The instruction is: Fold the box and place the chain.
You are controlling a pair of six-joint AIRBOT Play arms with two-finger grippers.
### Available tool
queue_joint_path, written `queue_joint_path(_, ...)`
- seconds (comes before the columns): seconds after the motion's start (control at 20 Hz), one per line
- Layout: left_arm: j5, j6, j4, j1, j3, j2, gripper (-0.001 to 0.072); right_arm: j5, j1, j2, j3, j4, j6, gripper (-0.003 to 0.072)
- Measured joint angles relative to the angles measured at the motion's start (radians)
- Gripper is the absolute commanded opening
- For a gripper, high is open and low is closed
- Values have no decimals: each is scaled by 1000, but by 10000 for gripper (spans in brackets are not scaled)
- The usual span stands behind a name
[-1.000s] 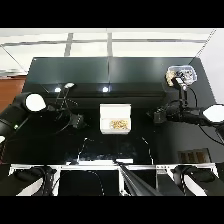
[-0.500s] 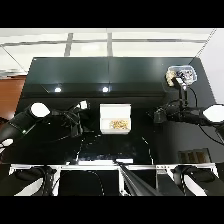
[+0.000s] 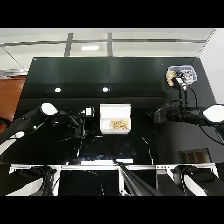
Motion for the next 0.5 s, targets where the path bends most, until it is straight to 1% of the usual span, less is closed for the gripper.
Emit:
queue_joint_path(0.25, 4, 76, -85, -32, 2, -36, 710, -5, 0, 0, 0, 0, 0, 280)
queue_joint_path(0.5, 48, 94, -138, -75, 32, -76, 709, -16, 0, 0, 0, 0, 0, 280)
